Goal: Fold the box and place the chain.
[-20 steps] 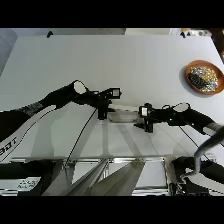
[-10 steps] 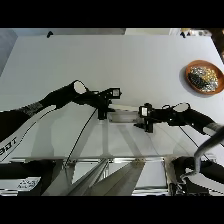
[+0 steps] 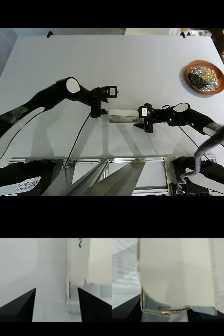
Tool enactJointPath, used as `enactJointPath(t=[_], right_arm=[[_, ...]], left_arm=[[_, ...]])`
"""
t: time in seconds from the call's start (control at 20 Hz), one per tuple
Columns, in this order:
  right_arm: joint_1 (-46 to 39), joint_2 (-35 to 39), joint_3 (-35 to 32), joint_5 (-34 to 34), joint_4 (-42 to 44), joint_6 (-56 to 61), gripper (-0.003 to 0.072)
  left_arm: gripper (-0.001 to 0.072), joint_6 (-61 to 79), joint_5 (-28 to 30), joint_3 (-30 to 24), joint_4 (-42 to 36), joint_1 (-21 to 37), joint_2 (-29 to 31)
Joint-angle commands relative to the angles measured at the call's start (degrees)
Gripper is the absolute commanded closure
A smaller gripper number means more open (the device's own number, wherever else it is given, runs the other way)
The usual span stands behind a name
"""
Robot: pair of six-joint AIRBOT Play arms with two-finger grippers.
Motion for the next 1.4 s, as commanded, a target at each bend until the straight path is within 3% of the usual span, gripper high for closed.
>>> enactJointPath(t=[0.0, 0.2, 0.4, 0.7, 0.8, 1.0, 1.1, 1.2, 1.35], right_arm=[[0.02, 0.04, -0.02, -0.02, 0.09, 0.07, 0.0369], [0.02, 0.04, -0.02, -0.02, 0.09, 0.07, 0.0369], [0.02, 0.04, -0.02, 0.00, 0.09, 0.07, 0.0369], [0.02, 0.04, -0.02, -0.04, 0.09, 0.07, 0.0369], [0.02, 0.04, -0.02, -0.04, 0.09, 0.07, 0.0369], [0.02, 0.04, -0.02, -0.02, 0.09, 0.07, 0.0369], [0.02, 0.04, -0.02, -0.02, 0.09, 0.07, 0.0369], [0.02, 0.04, -0.02, -0.02, 0.09, 0.07, 0.0369], [0.02, 0.04, -0.02, -0.02, 0.09, 0.07, 0.0369]], left_arm=[[0.0163, -11.23, -5.33, 0.02, 8.50, 0.94, 5.79], [0.0705, -13.55, -11.56, 0.02, 6.82, 0.76, 12.70], [0.0707, -16.76, -15.74, -0.15, -3.19, -0.17, 14.84], [0.0706, -16.35, -9.42, -1.88, -10.38, -12.79, 10.08], [0.0707, -16.70, -0.74, -1.88, -10.47, -15.04, 7.17], [0.0706, -23.76, 24.06, -1.88, -14.86, -14.40, 3.02], [0.0705, -26.05, 33.73, -1.88, -18.10, -14.40, 0.74], [0.0706, -28.02, 38.07, -1.88, -19.61, -14.40, -1.84], [0.0706, -31.80, 39.85, -1.88, -19.61, -14.40, -5.51]])
